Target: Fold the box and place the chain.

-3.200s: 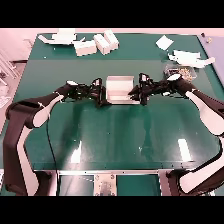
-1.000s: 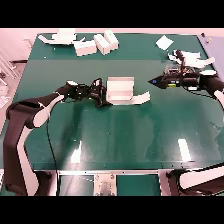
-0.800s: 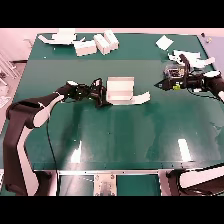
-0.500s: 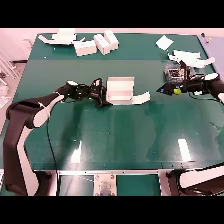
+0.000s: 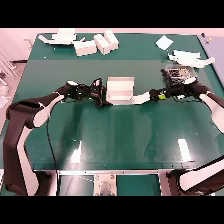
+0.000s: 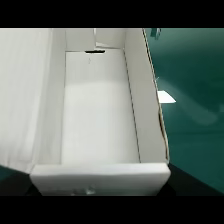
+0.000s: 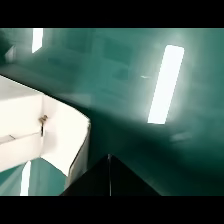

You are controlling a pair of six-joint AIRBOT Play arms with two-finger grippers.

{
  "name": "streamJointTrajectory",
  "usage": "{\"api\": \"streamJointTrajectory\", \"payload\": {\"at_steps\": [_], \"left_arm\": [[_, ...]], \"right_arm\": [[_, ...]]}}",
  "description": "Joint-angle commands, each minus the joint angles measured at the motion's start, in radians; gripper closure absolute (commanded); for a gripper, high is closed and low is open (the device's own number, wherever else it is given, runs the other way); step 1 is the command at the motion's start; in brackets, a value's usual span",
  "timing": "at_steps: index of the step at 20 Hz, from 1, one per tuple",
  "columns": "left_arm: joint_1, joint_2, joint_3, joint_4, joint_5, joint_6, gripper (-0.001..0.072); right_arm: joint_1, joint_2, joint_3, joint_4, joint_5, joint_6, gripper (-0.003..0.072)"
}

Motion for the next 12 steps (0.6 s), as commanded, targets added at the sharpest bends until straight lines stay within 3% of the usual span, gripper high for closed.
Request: {"api": "streamJointTrajectory", "payload": {"at_steps": [1, 10, 11, 12], "left_arm": [[0.001, 0.001, 0.001, 0.0, 0.0, 0.0, 0.0425], [0.001, 0.001, 0.001, 0.0, 0.0, 0.0, 0.0425], [0.001, 0.001, 0.001, 0.0, 0.0, 0.0, 0.0425], [0.001, 0.001, 0.001, 0.0, 0.0, 0.0, 0.0425]], "right_arm": [[0.069, -0.009, -0.001, 0.034, -0.017, 0.001, 0.068], [0.097, 0.084, 0.008, 0.035, 0.02, 0.005, 0.0678], [0.097, 0.09, 0.012, 0.035, 0.033, 0.005, 0.0659], [0.097, 0.09, 0.017, 0.036, 0.052, 0.005, 0.051]]}}
